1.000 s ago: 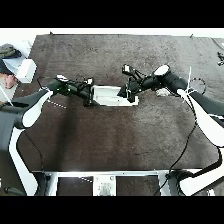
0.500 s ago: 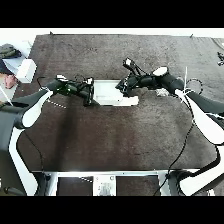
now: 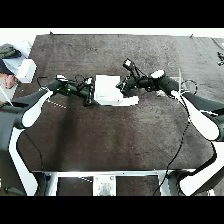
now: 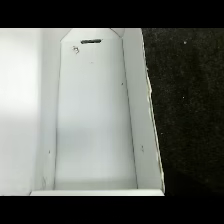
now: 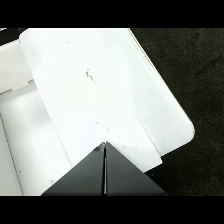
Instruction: Fold the box and place the chain.
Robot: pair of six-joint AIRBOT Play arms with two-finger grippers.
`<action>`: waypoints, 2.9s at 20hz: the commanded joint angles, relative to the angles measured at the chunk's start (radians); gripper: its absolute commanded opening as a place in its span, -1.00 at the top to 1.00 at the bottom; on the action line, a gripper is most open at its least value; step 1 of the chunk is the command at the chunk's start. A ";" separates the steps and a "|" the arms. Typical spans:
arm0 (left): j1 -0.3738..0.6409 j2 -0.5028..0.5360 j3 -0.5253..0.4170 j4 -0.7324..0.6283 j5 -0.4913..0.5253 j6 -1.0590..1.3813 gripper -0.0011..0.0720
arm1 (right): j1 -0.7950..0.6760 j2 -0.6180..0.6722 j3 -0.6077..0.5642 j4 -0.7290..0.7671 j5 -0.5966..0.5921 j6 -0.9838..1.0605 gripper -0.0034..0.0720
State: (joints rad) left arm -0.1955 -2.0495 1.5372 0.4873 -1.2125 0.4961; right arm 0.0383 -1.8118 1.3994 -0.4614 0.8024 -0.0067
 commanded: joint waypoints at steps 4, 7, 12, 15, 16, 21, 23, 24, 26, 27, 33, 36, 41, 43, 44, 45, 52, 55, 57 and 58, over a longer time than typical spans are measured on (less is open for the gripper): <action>-0.001 -0.001 0.000 0.002 -0.004 0.000 -0.13 | 0.016 -0.013 0.000 0.021 -0.042 -0.046 0.94; -0.001 -0.001 0.000 0.003 -0.004 -0.004 -0.13 | 0.031 -0.013 0.000 0.020 -0.059 -0.054 0.94; -0.001 -0.001 -0.001 0.003 0.001 -0.027 -0.13 | 0.031 0.013 0.002 0.021 0.021 -0.054 0.94; -0.001 -0.001 -0.001 0.003 0.010 -0.027 -0.13 | 0.029 0.043 0.003 0.021 0.021 -0.054 0.94; -0.001 -0.001 -0.001 0.003 0.010 -0.027 -0.13 | 0.029 0.045 0.003 0.021 0.021 -0.054 0.94; -0.001 -0.001 -0.005 0.002 0.028 -0.032 -0.13 | 0.029 0.024 0.003 0.017 -0.056 -0.057 0.94; -0.001 -0.001 -0.005 0.003 0.028 -0.035 -0.13 | 0.029 0.008 0.003 0.017 -0.081 -0.058 0.94; -0.001 -0.001 -0.005 0.003 0.031 -0.037 -0.13 | 0.029 0.004 0.003 0.017 -0.086 -0.061 0.94; -0.001 -0.001 -0.008 0.002 0.051 -0.061 -0.13 | 0.029 0.000 0.003 0.018 -0.098 -0.061 0.94; -0.001 -0.002 -0.014 -0.002 0.063 -0.061 -0.13 | 0.029 -0.002 0.003 0.018 -0.104 -0.061 0.94; -0.001 -0.003 -0.021 -0.024 0.079 -0.061 -0.13 | 0.029 -0.047 0.003 0.017 -0.112 -0.070 0.94; -0.001 -0.003 -0.021 -0.024 0.079 -0.061 -0.13 | 0.029 -0.065 0.003 0.016 -0.111 -0.072 0.94; -0.001 -0.003 -0.021 -0.030 0.079 -0.061 -0.13 | 0.029 -0.056 0.031 0.016 -0.085 -0.072 0.94; -0.001 -0.003 -0.021 -0.032 0.079 -0.061 -0.13 | 0.029 -0.034 0.045 0.016 -0.058 -0.071 0.94; -0.001 -0.003 -0.021 -0.032 0.079 -0.061 -0.13 | 0.028 -0.014 0.046 0.009 -0.053 -0.071 0.94; -0.001 -0.003 -0.021 -0.032 0.079 -0.061 -0.13 | 0.027 0.009 0.046 -0.020 -0.045 -0.061 0.94; -0.001 -0.003 -0.021 -0.032 0.079 -0.061 -0.13 | 0.002 0.173 0.046 -0.487 0.162 0.128 -0.46; -0.001 -0.003 -0.021 -0.032 0.079 -0.061 -0.13 | 0.002 0.172 0.038 -0.553 0.217 0.139 -0.55; -0.001 -0.003 -0.020 -0.032 0.079 -0.061 -0.13 | 0.002 0.151 0.029 -0.553 0.218 0.100 -0.55; -0.001 -0.003 -0.021 -0.031 0.079 -0.061 -0.13 | 0.002 0.137 0.029 -0.552 0.221 0.080 -0.55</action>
State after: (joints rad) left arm -0.1967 -2.0525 1.5169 0.4557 -1.1324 0.4347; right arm 0.0406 -1.6604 1.4345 -0.9596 0.9867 0.1032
